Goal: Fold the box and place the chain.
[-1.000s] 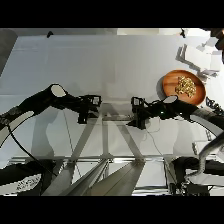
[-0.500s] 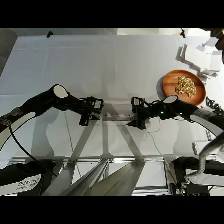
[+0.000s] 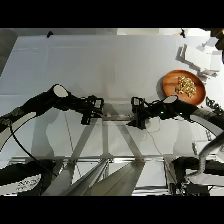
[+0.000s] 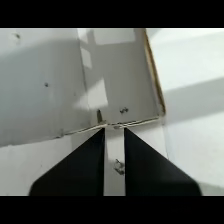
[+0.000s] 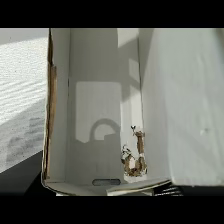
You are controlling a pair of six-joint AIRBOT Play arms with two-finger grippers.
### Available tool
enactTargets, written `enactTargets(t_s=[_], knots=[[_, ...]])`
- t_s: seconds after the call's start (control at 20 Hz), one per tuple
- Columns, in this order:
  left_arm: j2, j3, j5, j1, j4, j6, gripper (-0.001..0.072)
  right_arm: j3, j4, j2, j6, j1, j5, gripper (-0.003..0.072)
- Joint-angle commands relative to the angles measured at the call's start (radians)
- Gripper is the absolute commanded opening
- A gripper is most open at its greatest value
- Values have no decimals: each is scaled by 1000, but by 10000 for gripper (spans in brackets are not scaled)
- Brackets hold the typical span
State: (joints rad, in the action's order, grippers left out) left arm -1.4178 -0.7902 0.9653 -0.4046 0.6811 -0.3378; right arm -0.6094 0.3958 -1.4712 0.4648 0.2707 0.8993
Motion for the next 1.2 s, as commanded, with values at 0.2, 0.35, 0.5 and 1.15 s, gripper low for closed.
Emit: enactTargets(t_s=[0.2,0.35,0.5,1.15], knots=[[-18,0,-12,-25,-42,-2,91,0,0,0,0,0,0,515],[-20,0,-11,-27,-53,13,296,0,0,0,0,0,0,515],[-20,0,-11,-27,-53,32,297,0,0,0,0,0,0,515],[61,0,7,-2,14,171,12,0,0,0,0,0,0,515]])
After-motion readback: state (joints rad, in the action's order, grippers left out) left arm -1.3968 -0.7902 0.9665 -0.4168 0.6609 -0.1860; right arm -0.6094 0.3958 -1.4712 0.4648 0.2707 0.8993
